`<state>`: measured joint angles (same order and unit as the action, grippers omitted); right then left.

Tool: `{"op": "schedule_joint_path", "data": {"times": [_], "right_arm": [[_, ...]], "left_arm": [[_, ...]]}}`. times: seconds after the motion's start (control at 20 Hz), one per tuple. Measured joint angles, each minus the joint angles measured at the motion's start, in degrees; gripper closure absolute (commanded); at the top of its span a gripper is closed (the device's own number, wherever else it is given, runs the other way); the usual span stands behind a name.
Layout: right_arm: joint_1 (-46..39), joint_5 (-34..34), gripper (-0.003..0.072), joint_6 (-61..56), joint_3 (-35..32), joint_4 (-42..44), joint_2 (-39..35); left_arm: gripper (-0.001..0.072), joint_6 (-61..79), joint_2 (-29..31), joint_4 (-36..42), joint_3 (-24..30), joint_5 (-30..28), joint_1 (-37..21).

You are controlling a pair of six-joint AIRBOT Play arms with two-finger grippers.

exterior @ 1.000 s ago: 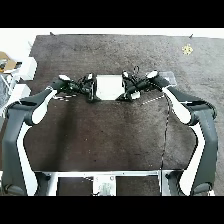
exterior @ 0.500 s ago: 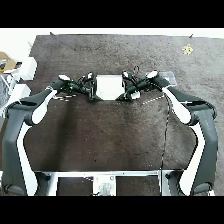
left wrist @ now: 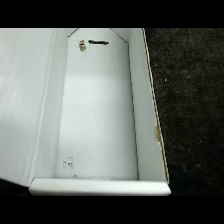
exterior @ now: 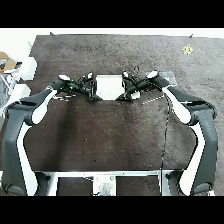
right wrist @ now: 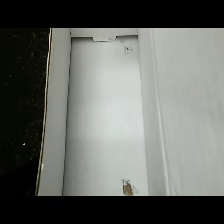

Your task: Fold the box and place the chain.

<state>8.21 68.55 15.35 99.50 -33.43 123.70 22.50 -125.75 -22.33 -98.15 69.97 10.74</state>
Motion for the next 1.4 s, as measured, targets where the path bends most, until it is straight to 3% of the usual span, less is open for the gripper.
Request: {"op": "schedule_joint_path", "data": {"times": [1.35,1.4], "right_arm": [[0.0,0.0,0.0301,0.0,0.0,0.0,0.0],[0.0,0.0,0.0267,0.0,0.0,0.0,0.0]], "left_arm": [[0.0366,0.0,0.0,0.3,0.0,-0.1,0.0],[0.0366,0.0,0.0,0.3,0.0,-0.1,0.0]]}}
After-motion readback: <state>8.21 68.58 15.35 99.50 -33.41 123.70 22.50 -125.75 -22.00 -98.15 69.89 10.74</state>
